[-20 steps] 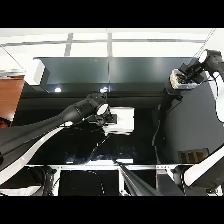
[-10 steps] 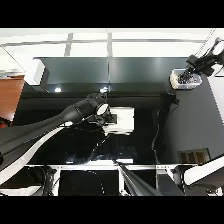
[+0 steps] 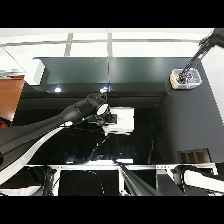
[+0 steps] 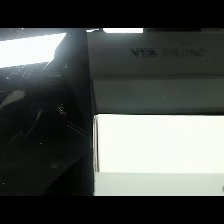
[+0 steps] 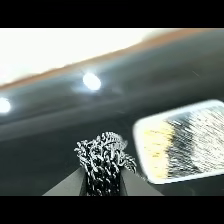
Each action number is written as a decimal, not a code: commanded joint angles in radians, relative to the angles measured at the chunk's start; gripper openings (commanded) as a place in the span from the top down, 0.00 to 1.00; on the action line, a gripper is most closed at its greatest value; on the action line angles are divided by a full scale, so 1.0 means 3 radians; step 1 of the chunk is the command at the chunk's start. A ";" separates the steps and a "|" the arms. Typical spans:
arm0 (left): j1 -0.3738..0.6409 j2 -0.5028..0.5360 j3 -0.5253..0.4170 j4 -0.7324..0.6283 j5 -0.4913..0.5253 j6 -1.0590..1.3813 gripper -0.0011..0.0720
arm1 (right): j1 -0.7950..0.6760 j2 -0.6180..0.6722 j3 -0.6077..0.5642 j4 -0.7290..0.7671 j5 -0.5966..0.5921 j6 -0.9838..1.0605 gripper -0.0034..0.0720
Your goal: Fold the box and place the chain.
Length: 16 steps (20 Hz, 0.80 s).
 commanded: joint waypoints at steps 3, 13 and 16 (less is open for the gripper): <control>0.0003 0.0000 0.0000 0.0001 0.0019 0.0001 0.95 | 0.0384 0.0946 -0.0384 0.0360 0.0501 -0.0261 0.94; 0.0003 0.0000 0.0000 0.0003 0.0027 0.0001 0.95 | 0.1418 0.1806 -0.2228 0.1274 0.0661 -0.0225 0.94; 0.0003 0.0000 0.0000 0.0001 0.0024 0.0001 0.95 | 0.1752 0.1751 -0.2510 0.1335 0.0201 -0.0207 0.94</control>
